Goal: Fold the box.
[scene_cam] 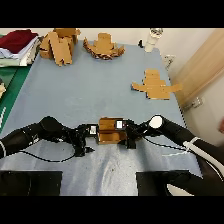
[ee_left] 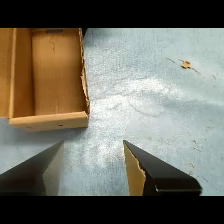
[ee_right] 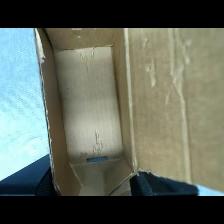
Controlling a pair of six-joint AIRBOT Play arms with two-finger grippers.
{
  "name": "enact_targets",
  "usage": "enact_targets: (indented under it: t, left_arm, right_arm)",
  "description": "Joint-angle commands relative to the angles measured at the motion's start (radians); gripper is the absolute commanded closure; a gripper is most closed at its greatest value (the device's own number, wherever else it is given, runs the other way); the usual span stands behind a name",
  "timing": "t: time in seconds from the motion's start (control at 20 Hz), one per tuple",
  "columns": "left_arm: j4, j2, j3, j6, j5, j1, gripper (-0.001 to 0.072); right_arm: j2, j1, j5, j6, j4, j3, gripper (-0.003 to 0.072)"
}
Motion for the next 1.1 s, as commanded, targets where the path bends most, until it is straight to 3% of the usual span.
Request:
enact_targets:
  t: [0.0,0.35,1.05]
  left_arm:
    - [-0.035,-0.001,-0.004,-0.008,0.089,-0.005,0.0012]
    - [-0.096,-0.065,0.048,-0.006,0.127,-0.014,0.0009]
    - [-0.12,-0.193,0.123,0.061,0.068,-0.051,0.0009]
  right_arm:
    - [0.0,0.0,0.0,0.0,0.0,0.001,0.0179]
    - [0.0,0.0,0.0,0.0,0.0,0.001,0.0179]
    - [0.0,0.0,0.0,0.0,0.0,0.001,0.0179]
